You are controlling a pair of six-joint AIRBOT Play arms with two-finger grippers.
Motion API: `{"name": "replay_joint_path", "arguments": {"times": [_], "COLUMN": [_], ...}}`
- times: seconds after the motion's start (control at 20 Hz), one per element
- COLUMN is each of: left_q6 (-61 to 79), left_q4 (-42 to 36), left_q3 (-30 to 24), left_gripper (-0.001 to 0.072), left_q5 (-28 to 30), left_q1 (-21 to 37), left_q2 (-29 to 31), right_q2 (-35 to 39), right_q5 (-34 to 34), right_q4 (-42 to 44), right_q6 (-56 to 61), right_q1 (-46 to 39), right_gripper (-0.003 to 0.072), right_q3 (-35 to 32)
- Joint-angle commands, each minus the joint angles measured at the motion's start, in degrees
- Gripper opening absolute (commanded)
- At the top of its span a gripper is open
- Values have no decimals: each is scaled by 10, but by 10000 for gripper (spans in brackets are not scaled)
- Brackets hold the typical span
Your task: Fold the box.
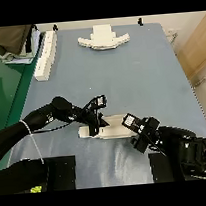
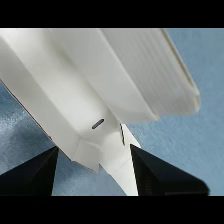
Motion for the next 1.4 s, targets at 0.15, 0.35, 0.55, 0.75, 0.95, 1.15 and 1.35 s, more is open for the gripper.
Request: {"name": "replay_joint_path", "arguments": {"times": [0.15, 0.35, 0.55, 0.75, 0.95, 1.15, 1.35], "left_q6": [0, 0, 0, 0, 0, 0, 0], "left_q4": [0, 0, 0, 0, 0, 0, 0], "left_q3": [0, 0, 0, 0, 0, 0, 0], "left_gripper": [14, 15, 14, 14, 14, 14, 15], "left_q5": [0, 0, 0, 0, 0, 0, 0], "left_q1": [0, 0, 0, 0, 0, 0, 0], "left_q2": [0, 0, 0, 0, 0, 0, 0], "right_q2": [18, 18, 5, -65, -135, -145, -123], "right_q5": [-11, -105, -125, -74, -67, -96, -68], "right_q4": [-17, 113, 413, 658, 708, 717, 706], "right_q6": [-99, -316, -720, -1014, -1104, -1102, -1095], "right_q1": [-18, -132, -318, -465, -489, -489, -489], "right_gripper": [720, 720, 720, 720, 720, 720, 713], "right_q3": [2, -17, -19, -19, -19, -18, -18]}}
